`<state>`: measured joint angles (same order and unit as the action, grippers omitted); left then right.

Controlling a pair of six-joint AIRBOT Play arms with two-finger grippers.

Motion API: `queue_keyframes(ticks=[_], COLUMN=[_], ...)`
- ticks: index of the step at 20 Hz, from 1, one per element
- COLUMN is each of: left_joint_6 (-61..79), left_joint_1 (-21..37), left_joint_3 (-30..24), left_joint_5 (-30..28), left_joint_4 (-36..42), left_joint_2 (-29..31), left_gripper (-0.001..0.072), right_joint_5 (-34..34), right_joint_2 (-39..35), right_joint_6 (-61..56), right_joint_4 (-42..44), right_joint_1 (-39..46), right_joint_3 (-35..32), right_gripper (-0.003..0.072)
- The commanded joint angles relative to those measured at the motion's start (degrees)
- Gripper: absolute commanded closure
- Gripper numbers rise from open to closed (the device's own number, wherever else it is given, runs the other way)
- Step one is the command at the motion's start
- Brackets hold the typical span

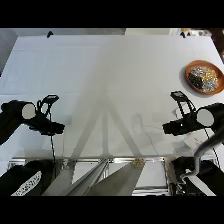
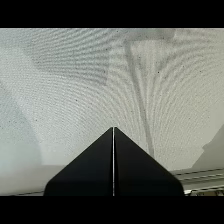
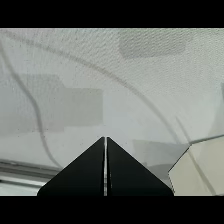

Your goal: Fold the box and place the chain.

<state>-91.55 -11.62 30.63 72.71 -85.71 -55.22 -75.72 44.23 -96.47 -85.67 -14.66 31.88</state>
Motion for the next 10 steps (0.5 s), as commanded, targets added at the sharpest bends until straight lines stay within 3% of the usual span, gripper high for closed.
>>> queue_keyframes(ticks=[1, 5, 8, 10], left_joint_6=[0.0, 0.0, 0.0, 0.0], left_joint_1=[0.0, 0.0, 0.0, 0.0], left_joint_3=[0.0, 0.0, 0.0, 0.0], left_joint_5=[0.0, 0.0, 0.0, 0.0], left_joint_4=[0.0, 0.0, 0.0, 0.0], left_joint_2=[0.0, 0.0, 0.0, 0.0], left_gripper=[0.07, 0.07, 0.07, 0.07], right_joint_5=[0.0, -2.4, -7.3, -7.8], right_joint_2=[0.0, 0.0, 0.0, 0.1], right_joint_6=[0.0, 0.2, 0.6, 4.1], right_joint_4=[0.0, -3.1, -15.3, -22.2], right_joint_1=[0.0, 0.0, 2.3, 9.2], right_joint_3=[0.0, 1.1, 2.5, 4.0], right_gripper=[0.0669, 0.0668, 0.0671, 0.0672])
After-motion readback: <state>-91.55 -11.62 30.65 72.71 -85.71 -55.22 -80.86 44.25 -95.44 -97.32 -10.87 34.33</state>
